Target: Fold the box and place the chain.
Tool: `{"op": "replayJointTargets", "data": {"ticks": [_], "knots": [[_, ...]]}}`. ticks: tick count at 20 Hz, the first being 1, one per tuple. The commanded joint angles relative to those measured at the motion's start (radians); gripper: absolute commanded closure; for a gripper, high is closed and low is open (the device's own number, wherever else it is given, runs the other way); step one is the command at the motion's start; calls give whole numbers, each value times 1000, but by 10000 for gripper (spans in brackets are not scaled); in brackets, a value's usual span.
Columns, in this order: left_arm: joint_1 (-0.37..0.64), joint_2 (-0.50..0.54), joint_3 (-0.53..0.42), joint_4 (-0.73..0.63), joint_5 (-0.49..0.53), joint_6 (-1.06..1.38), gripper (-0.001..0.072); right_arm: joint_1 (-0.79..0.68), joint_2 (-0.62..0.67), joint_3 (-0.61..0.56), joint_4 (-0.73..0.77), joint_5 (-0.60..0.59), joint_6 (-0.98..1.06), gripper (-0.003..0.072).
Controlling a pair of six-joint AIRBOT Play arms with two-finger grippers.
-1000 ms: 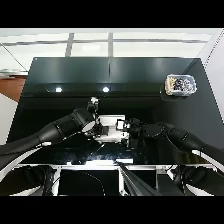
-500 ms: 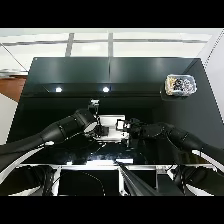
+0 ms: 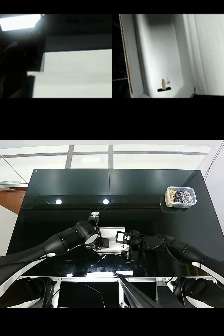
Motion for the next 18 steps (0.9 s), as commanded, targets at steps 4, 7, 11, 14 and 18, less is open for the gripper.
{"op": "replayJointTargets", "data": {"ticks": [4, 7, 11, 14, 18], "knots": [[2, -15, 1, 0, 2, -5, 477, 0, 0, 0, 0, 0, 0, 292], [2, -18, 1, 0, 2, -5, 477, 0, 0, 0, 0, 0, 0, 292], [2, -21, 1, 0, 3, -5, 477, 0, 0, 0, 0, 0, 0, 292], [2, -31, 1, 0, 1, -16, 477, 0, 0, 0, 0, 0, 0, 292], [2, -34, 2, 0, 0, -16, 477, 0, 0, 0, 0, 0, 0, 292]]}}
